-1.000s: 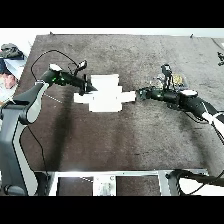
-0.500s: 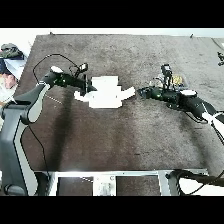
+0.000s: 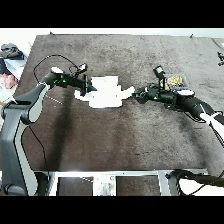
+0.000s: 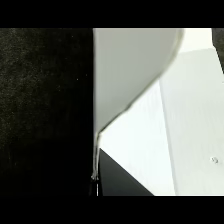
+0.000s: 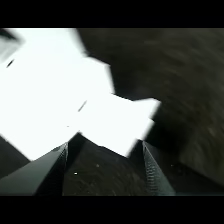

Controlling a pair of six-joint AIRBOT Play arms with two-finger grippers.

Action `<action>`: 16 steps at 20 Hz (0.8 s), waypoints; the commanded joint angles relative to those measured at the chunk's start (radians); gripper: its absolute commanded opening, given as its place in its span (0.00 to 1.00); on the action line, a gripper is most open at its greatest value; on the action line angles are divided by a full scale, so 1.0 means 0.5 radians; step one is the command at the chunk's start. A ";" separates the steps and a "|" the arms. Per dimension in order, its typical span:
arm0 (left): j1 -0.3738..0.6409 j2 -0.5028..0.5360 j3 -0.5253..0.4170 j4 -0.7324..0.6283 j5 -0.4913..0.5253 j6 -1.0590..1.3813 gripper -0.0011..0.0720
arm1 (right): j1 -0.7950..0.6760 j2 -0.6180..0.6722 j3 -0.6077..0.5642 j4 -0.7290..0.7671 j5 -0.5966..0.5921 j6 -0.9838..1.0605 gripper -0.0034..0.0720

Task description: Fold the box and place the chain.

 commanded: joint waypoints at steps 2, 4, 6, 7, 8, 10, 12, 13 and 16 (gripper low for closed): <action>0.002 -0.002 0.000 0.002 -0.005 -0.004 0.03 | 0.199 -0.002 0.002 0.001 0.045 -0.798 0.74; 0.002 -0.002 0.000 0.001 -0.005 -0.004 0.03 | 0.288 -0.015 0.002 -0.008 0.060 -0.932 0.74; 0.002 -0.002 0.000 -0.007 -0.004 -0.004 0.03 | 0.342 -0.065 0.005 -0.025 0.129 -1.033 0.75; 0.002 -0.002 0.000 -0.008 -0.003 -0.004 0.03 | 0.358 -0.098 0.011 -0.060 0.156 -1.068 0.75; 0.002 -0.002 0.000 -0.008 -0.002 -0.004 0.03 | 0.372 -0.133 0.022 -0.119 0.182 -1.070 0.75; 0.002 -0.002 0.000 -0.008 0.001 -0.004 0.03 | 0.383 -0.201 0.063 -0.267 0.188 -1.070 0.75; 0.002 -0.002 0.000 -0.008 0.001 -0.004 0.03 | 0.399 -0.254 0.120 -0.396 0.185 -1.061 0.75; 0.002 -0.002 0.000 -0.008 0.002 -0.004 0.03 | 0.416 -0.272 0.145 -0.469 0.159 -1.050 0.75; 0.002 -0.002 0.000 -0.008 0.002 -0.004 0.03 | 0.507 -0.296 0.182 -0.657 -0.034 -0.992 0.75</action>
